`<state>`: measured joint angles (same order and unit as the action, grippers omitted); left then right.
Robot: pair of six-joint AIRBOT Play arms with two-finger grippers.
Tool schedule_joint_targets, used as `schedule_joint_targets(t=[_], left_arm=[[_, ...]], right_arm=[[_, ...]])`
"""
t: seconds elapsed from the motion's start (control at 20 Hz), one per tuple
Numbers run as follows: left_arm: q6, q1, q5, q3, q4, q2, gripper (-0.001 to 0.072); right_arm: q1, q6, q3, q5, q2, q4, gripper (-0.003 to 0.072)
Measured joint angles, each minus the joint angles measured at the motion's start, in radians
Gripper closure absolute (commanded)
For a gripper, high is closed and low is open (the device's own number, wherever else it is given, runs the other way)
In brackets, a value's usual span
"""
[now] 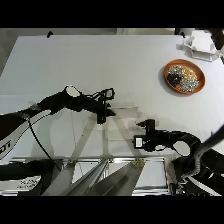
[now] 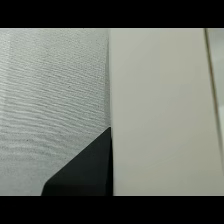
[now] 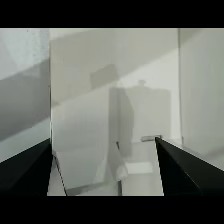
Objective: Fold the box and place the chain.
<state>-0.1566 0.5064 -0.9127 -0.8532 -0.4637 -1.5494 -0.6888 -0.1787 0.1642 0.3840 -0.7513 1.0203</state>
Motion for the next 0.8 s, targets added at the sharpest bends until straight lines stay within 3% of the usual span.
schedule_joint_targets(t=[0.3, 0.8], left_arm=[[0.000, 0.000, 0.000, 0.000, 0.000, 0.000, 0.0697], [0.000, 0.000, 0.002, 0.000, 0.000, 0.000, 0.0697]], right_arm=[[0.014, 0.000, 0.032, -0.062, -0.007, -0.010, 0.0000], [0.123, 0.104, 0.073, -0.019, -0.014, -0.105, -0.0002]])
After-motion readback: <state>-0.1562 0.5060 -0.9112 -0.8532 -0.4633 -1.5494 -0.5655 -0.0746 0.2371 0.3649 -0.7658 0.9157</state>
